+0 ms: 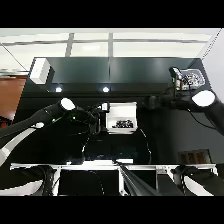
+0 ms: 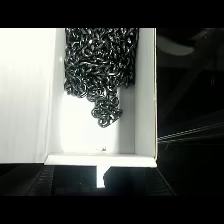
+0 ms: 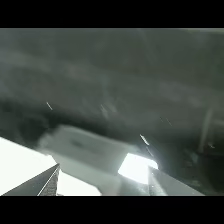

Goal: Fold the box and place the chain.

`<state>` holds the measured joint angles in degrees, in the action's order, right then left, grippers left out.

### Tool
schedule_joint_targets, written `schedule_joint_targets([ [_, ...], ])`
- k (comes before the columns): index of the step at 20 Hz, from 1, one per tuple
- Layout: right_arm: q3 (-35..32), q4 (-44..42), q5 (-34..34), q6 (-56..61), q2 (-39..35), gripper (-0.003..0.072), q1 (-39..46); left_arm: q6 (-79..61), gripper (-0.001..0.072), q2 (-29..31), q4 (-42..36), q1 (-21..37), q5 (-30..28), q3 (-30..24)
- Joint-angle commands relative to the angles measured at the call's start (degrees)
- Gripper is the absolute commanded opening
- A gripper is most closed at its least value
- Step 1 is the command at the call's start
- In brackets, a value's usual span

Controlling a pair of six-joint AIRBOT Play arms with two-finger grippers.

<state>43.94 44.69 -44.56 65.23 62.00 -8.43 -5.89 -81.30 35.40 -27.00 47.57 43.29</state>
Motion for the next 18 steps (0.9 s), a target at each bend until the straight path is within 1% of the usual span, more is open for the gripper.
schedule_joint_targets([
  [1,7.0,-3.3,3.0,-0.9,8.5,0.0620,-4.3,0.1,0.0459,0.0,0.4,0.0,-0.7,0.0],
  [3,9.7,-3.4,1.7,-3.7,12.2,0.0618,-6.2,0.1,0.0459,0.0,0.4,0.0,-0.9,0.0],
  [5,9.9,-3.3,-1.3,-12.0,12.7,0.0618,-7.6,0.1,0.0459,0.0,0.4,0.0,-0.9,0.0],
  [6,10.0,-3.2,-4.9,-16.7,12.6,0.0618,-7.8,0.1,0.0459,0.0,0.4,0.0,-0.9,0.0],
  [7,10.5,-2.6,-9.9,-21.4,12.5,0.0618,-7.7,0.1,0.0459,0.0,0.4,0.0,-0.9,0.0],
  [8,11.1,-0.7,-14.9,-26.2,12.5,0.0618,-7.6,0.1,0.0459,0.0,0.4,0.0,-0.9,0.0],
  [10,11.9,3.8,-22.0,-34.3,12.4,0.0618,-7.6,0.0,0.0459,0.0,0.4,0.0,-0.9,0.0],
  [12,11.8,5.2,-22.5,-39.3,12.3,0.0618,-7.6,-0.8,0.0459,0.0,0.6,0.0,-0.8,0.0],
  [15,11.7,0.7,-22.4,-46.2,12.3,0.0618,-7.8,-1.4,0.0459,0.0,0.6,0.0,-0.8,0.0],
  [18,11.7,-0.7,-23.9,-47.7,12.3,0.0617,-7.9,-1.4,0.0459,0.0,0.6,0.0,-0.8,0.0],
])
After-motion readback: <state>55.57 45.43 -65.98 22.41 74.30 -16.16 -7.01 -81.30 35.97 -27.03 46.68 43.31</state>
